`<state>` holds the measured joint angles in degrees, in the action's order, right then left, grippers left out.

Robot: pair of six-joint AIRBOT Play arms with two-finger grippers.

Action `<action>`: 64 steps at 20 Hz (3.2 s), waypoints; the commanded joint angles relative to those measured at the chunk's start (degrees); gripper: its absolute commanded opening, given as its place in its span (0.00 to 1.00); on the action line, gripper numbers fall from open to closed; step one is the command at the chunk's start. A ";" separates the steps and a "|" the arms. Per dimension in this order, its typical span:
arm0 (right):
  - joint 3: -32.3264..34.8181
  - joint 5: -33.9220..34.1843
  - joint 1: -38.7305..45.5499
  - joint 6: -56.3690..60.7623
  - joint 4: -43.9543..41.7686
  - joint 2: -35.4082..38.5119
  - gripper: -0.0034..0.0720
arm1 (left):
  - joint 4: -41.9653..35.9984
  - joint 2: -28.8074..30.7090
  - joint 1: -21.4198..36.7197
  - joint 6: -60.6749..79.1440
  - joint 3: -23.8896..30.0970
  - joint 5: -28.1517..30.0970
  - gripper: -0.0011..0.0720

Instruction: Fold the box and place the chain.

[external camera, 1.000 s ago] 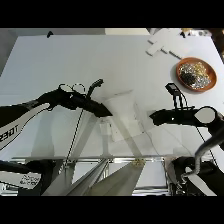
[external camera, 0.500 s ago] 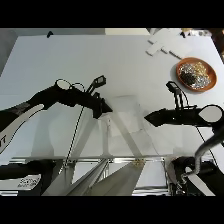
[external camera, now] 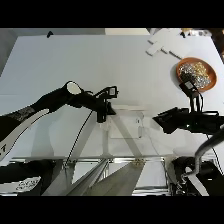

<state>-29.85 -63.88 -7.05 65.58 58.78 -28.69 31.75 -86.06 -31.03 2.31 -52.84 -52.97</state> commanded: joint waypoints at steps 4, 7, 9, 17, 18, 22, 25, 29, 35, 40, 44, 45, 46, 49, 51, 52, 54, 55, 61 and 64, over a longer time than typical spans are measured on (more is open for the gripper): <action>-0.11 -1.16 -0.02 1.90 4.42 1.95 0.49 | -0.90 -2.38 -0.79 1.88 -0.04 3.63 0.02; -0.09 -1.11 -0.02 1.86 4.44 1.95 0.49 | -1.29 -4.42 -0.81 2.64 -0.04 4.04 0.02; -0.09 -1.09 -0.02 1.86 4.44 1.95 0.49 | -1.27 -5.70 -0.81 2.64 -0.04 4.33 0.02; -0.09 -1.07 -0.02 1.46 4.44 1.95 0.49 | -1.01 -6.64 -0.85 5.35 -0.04 4.81 0.03; -0.09 -1.07 -0.02 1.46 4.44 1.95 0.49 | -1.01 -6.64 -0.85 5.46 -0.04 4.81 0.02; -0.09 -1.07 -0.02 1.46 4.44 1.95 0.49 | 0.33 -6.67 -0.66 9.16 -1.31 1.99 0.02; -0.09 -0.85 -0.02 1.46 4.44 1.95 0.49 | 10.14 -6.64 -0.02 7.52 -5.33 -4.90 0.02; -0.09 -0.83 -0.02 1.46 4.42 1.95 0.49 | 10.05 -6.73 -0.22 8.00 -5.95 -3.67 0.02; -0.09 -0.68 -0.02 1.49 4.39 1.95 0.49 | 8.37 -6.73 -0.26 7.98 -5.95 -1.99 0.02; -0.09 -0.66 -0.02 1.46 4.42 1.95 0.49 | 6.82 -6.73 -0.26 7.98 -5.92 -0.70 0.02; -0.09 -0.61 -0.02 1.46 4.42 1.95 0.49 | 6.82 -6.73 -0.28 7.96 -5.92 0.72 0.02; -0.09 -0.61 -0.02 1.44 4.44 1.95 0.49 | 6.82 -6.73 -0.28 7.96 -5.92 0.72 0.02; -0.09 -0.61 -0.02 1.46 4.44 1.95 0.49 | 6.82 -6.73 -0.28 7.96 -5.92 0.72 0.02; -0.09 -0.61 -0.02 1.44 4.44 1.95 0.49 | 6.84 -6.75 -0.28 7.98 -5.92 0.74 0.03; -0.09 -0.61 -0.02 1.44 4.44 1.95 0.49 | 6.82 -7.06 -0.28 7.98 -5.92 0.72 0.03; -0.09 -0.61 -0.02 1.44 4.44 1.95 0.49 | 6.82 -7.56 -0.37 7.96 -5.92 0.72 0.03; -0.09 -0.63 -0.02 1.46 4.44 1.95 0.49 | 6.75 -8.83 -0.81 7.96 -5.90 0.68 0.03; -0.09 -0.63 -0.02 1.46 4.44 1.95 0.49 | 6.73 -9.14 -1.14 7.98 -5.92 0.72 0.03; -0.09 -0.63 -0.02 1.46 4.44 1.95 0.49 | 6.67 -9.22 -1.46 7.96 -5.92 0.90 0.03; -0.09 -0.63 -0.02 1.44 4.44 1.95 0.49 | 6.64 -9.22 -1.51 7.93 -5.92 0.81 0.03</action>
<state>-29.93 -64.49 -7.05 67.02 63.22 -26.79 38.04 -95.18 -32.47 10.26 -58.81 -52.14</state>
